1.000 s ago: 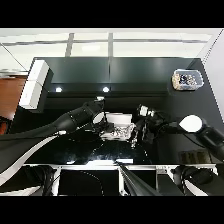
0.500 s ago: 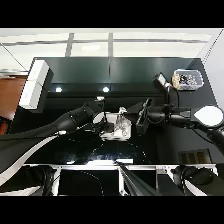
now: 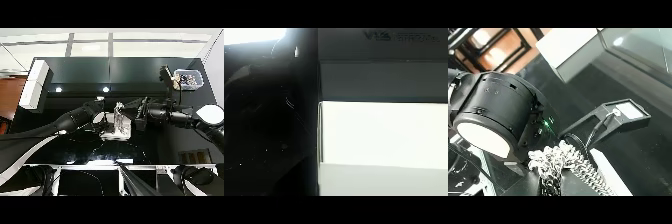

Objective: Fold the box and place the chain.

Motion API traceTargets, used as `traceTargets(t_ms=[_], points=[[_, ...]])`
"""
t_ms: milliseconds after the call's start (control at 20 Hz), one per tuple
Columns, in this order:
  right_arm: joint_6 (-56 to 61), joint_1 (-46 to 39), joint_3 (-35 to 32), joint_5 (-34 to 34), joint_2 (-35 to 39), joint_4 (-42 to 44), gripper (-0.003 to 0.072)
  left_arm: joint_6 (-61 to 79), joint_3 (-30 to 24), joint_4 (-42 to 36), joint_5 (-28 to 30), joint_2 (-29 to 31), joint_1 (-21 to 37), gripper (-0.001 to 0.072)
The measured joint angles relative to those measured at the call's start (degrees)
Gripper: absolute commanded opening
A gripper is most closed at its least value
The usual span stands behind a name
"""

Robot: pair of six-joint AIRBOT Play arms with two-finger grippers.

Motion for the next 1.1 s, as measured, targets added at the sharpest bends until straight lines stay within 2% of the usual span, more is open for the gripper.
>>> traceTargets(t_ms=[100,150,200,300,350,550,700,750,800,850,1100], points=[[0.0,0.0,0.0,0.0,0.0,-1.1,0.0043,0.0,0.0,0.0,0.0,0.0,0.0,0.0033],[0.6,0.0,0.0,0.2,0.0,-2.6,0.0073,0.0,0.0,0.0,0.0,0.0,0.0,0.0033],[1.4,0.0,0.0,0.3,0.0,-4.2,0.0192,0.0,0.0,-0.1,0.0,0.0,0.0,0.0034],[4.2,0.0,0.0,0.7,0.0,-8.0,0.0629,0.0,0.0,-0.2,-0.1,0.0,0.0,0.0034],[5.4,0.0,0.0,0.9,0.0,-9.9,0.0664,0.0,0.0,-0.2,-0.1,0.0,0.0,0.0033],[8.1,-2.7,0.1,2.1,0.1,-14.8,0.0663,0.0,0.0,-0.2,-0.3,0.0,0.0,0.0034],[8.9,-8.0,0.3,5.1,0.2,-16.0,0.0663,-0.1,0.4,-0.2,-0.9,0.1,0.0,0.004],[9.1,-10.0,0.4,6.3,0.2,-16.2,0.0663,-0.2,0.7,-0.2,-1.2,0.1,0.0,0.0156],[9.3,-11.8,0.4,7.7,0.2,-16.4,0.0663,-0.4,1.3,-0.2,-2.0,0.1,0.0,0.038],[9.3,-13.6,0.4,8.7,0.2,-16.5,0.0663,-0.6,2.1,-0.1,-2.3,0.1,0.0,0.0536],[9.4,-21.3,0.5,12.7,0.2,-16.7,0.0663,1.3,8.2,0.6,-7.0,0.5,0.2,0.0541]])
